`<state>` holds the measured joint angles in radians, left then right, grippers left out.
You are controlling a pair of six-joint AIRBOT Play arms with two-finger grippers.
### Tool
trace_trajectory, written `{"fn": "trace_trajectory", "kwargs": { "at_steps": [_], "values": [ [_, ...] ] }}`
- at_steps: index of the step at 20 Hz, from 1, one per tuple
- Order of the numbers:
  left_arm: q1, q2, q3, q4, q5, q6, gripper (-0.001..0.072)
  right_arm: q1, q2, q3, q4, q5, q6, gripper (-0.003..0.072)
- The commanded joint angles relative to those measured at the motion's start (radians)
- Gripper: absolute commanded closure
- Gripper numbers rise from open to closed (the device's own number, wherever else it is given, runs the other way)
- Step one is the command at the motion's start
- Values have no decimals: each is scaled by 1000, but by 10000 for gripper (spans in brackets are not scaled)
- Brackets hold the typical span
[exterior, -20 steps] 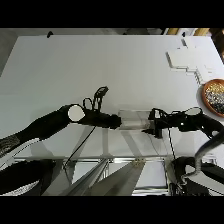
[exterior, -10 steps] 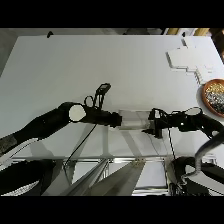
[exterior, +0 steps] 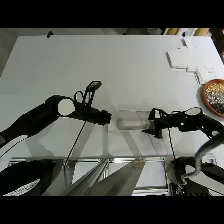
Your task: Fold the box and place the chain.
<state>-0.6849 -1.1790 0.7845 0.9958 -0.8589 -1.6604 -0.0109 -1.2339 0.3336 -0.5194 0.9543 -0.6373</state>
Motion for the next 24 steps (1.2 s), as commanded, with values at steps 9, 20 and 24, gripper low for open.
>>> {"fn": "trace_trajectory", "kwargs": {
  "at_steps": [9, 20, 24],
  "values": [
    [35, -49, -118, -192, 82, 147, 238, 0, 0, 0, 1, 0, 0, 271],
    [-53, -101, -115, -405, 161, 228, 261, 0, 0, 0, 0, 0, 0, 271],
    [-65, -101, -98, -415, 166, 227, 261, 0, 0, 0, 0, 0, 0, 271]
  ]
}}
